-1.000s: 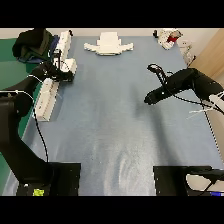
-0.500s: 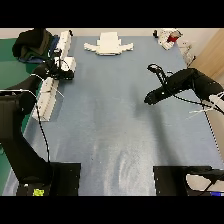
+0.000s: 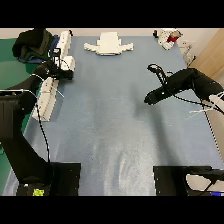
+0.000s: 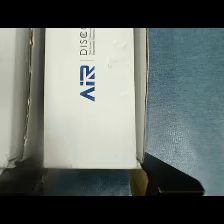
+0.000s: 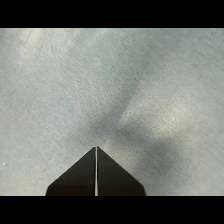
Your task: Fold the box.
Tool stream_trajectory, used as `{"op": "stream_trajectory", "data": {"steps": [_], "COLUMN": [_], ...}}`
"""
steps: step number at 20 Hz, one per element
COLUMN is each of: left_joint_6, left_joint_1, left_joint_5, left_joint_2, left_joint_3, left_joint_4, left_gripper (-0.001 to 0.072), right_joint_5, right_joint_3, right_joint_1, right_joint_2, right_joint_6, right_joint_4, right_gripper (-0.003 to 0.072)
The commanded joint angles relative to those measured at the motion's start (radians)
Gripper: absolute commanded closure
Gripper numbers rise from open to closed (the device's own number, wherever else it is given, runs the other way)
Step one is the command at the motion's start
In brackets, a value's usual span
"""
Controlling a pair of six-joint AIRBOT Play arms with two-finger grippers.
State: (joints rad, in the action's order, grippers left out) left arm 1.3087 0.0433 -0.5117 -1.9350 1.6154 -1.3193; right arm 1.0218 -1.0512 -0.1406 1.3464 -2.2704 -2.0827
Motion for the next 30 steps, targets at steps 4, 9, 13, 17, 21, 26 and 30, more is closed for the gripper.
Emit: {"op": "stream_trajectory", "data": {"steps": [4,9,13,17,21,26,30], "left_joint_6": [0.000,0.000,0.000,0.001,-0.005,0.001,0.034], "left_joint_1": [0.000,0.014,0.032,0.030,0.018,-0.079,-0.287], "left_joint_5": [-0.015,-0.167,-0.417,-0.632,-0.795,-0.883,-0.819], "left_joint_2": [0.000,0.024,0.069,0.145,0.220,0.326,0.483], "left_joint_3": [0.001,0.047,0.166,0.283,0.357,0.355,0.168], "left_joint_4": [0.002,-0.010,-0.032,-0.010,0.117,0.143,0.038], "left_gripper": [0.0038,0.0020,0.0020,0.0021,0.0693,0.0703,0.0703], "right_joint_5": [0.000,0.000,0.000,0.000,0.000,0.000,0.000], "right_joint_3": [-0.001,-0.001,-0.001,-0.001,-0.001,-0.001,-0.001], "right_joint_1": [0.000,0.000,0.000,0.000,0.000,0.000,0.000], "right_joint_2": [0.001,0.001,0.001,0.001,0.001,0.001,0.001], "right_joint_6": [0.000,0.000,0.000,0.000,0.000,0.000,0.000], "right_joint_4": [0.000,0.000,0.000,0.000,0.000,0.000,0.000], "right_gripper": [0.0680,0.0680,0.0680,0.0680,0.0680,0.0680,0.0679]}}
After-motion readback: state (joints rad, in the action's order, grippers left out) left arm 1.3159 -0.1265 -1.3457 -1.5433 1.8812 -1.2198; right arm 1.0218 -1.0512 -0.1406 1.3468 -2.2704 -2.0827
